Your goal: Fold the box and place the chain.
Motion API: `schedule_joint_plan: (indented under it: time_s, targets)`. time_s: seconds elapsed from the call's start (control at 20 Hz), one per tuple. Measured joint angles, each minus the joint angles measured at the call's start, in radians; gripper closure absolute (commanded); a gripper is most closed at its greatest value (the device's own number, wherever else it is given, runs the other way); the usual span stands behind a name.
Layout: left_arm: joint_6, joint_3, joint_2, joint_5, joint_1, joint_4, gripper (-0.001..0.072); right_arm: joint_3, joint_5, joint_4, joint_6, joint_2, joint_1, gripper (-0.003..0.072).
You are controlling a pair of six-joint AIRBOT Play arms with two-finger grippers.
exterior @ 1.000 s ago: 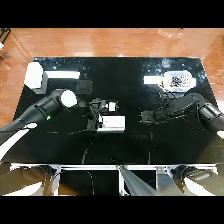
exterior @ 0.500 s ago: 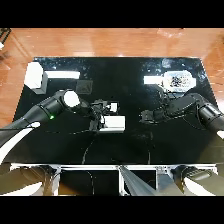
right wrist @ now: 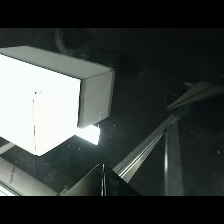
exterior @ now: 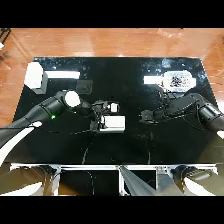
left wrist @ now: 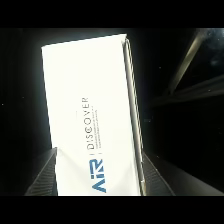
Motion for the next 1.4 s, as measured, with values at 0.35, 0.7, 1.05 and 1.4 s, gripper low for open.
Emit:
schedule_joint_plan:
  time_s: [0.35, 0.7, 1.05, 1.4]
  targets:
    - [-0.025, 0.0, -0.001, 0.013, 0.0, 0.0, 0.0076, 0.0, 0.007, 0.0, 0.0, 0.0, 0.0, 0.0666]
    - [-0.053, 0.0, -0.004, 0.012, 0.0, 0.0, 0.0077, 0.0, 0.011, 0.0, 0.0, 0.0, 0.0, 0.0666]
    - [-0.056, 0.0, -0.016, 0.032, 0.0, 0.0, 0.0077, 0.0, 0.011, -0.001, -0.001, 0.0, 0.0, 0.0666]
    - [-0.066, 0.0, -0.029, 0.043, 0.0, 0.0, 0.0079, 0.0, 0.016, -0.003, -0.002, 0.0, 0.0, 0.0666]
